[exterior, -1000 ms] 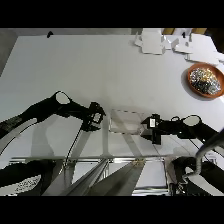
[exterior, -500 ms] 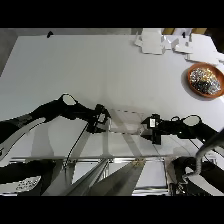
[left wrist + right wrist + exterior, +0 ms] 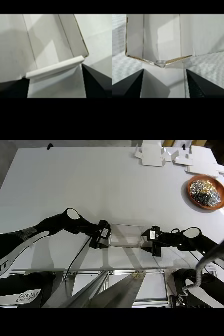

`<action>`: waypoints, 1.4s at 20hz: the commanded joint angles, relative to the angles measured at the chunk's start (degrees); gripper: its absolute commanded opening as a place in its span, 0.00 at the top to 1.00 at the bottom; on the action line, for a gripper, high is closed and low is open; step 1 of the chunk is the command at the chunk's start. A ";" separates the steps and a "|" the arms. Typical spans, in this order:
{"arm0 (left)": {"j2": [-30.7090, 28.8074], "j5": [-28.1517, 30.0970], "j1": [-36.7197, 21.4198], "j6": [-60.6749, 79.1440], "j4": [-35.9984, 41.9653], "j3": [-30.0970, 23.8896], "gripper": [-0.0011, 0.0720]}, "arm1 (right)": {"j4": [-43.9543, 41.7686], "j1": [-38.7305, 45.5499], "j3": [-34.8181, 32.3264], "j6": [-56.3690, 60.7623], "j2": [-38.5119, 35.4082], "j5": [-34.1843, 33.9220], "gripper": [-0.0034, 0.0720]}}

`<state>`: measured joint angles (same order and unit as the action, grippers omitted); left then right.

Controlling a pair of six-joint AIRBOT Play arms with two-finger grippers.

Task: Fold the box and place the chain.

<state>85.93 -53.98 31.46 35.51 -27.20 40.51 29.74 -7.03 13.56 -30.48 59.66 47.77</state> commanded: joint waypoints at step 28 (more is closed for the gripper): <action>1.73 3.19 1.46 -5.51 4.63 0.04 0.70 | -0.02 0.00 0.00 0.00 -0.02 0.00 0.21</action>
<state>87.61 -50.85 32.91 30.00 -22.48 40.51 29.74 -7.03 13.56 -30.48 59.66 47.77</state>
